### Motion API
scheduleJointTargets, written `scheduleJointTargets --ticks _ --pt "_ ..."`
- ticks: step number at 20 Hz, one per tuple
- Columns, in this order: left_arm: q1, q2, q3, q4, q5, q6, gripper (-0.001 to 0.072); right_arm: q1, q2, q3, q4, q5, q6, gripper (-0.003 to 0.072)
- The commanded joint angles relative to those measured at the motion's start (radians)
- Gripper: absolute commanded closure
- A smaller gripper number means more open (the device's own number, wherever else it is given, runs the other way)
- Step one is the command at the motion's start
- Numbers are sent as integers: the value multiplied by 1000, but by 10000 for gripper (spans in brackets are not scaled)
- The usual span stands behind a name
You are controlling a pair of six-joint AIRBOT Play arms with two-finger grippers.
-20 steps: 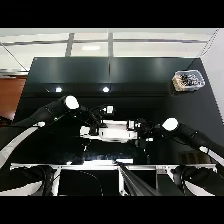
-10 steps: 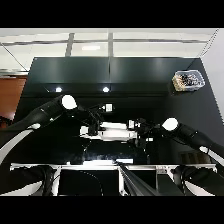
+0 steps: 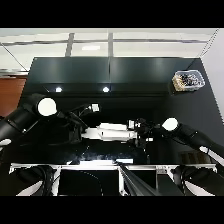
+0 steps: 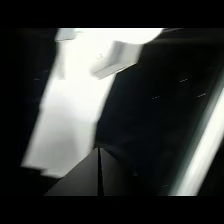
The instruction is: Fold the box and place the chain.
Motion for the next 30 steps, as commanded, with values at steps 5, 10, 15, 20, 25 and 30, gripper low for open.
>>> scheduleJointTargets --ticks 5,10,15,20,25,30 --pt "-31 31 -267 -813 433 190 682 1 0 0 -35 15 0 197" --pt "-43 -32 -277 -831 840 206 680 1 0 0 -35 14 0 197" --pt "-43 -146 -238 -771 803 303 681 1 0 0 -35 15 0 197" --pt "-43 -201 -211 -739 744 299 681 1 0 0 -35 15 0 198" --pt "-41 -201 -180 -529 659 193 681 1 0 0 -32 15 0 197" --pt "-37 -201 -147 -413 645 138 591 1 0 0 -32 14 0 198"
